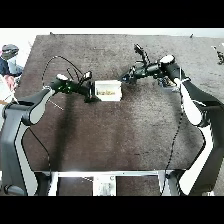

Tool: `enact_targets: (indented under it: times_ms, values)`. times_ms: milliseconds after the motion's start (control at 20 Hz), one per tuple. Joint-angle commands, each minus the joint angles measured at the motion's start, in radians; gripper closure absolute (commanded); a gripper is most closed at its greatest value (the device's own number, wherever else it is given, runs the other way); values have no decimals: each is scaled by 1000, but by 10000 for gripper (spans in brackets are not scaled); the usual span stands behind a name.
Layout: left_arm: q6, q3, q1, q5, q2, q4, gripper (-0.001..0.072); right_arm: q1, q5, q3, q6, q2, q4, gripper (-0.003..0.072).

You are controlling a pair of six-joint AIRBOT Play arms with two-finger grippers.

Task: Fold the box and place the chain.

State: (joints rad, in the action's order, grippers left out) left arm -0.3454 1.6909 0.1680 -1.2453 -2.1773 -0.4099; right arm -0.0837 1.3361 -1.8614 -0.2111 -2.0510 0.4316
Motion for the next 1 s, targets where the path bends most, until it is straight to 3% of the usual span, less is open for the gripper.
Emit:
enact_targets:
  times_ms: [0,950]
  values:
    - [0,0,-1,0,1,0,295,-10,82,-2,36,-2,5,398]
    - [0,0,-1,0,1,0,295,-152,-59,-3,148,0,195,399]
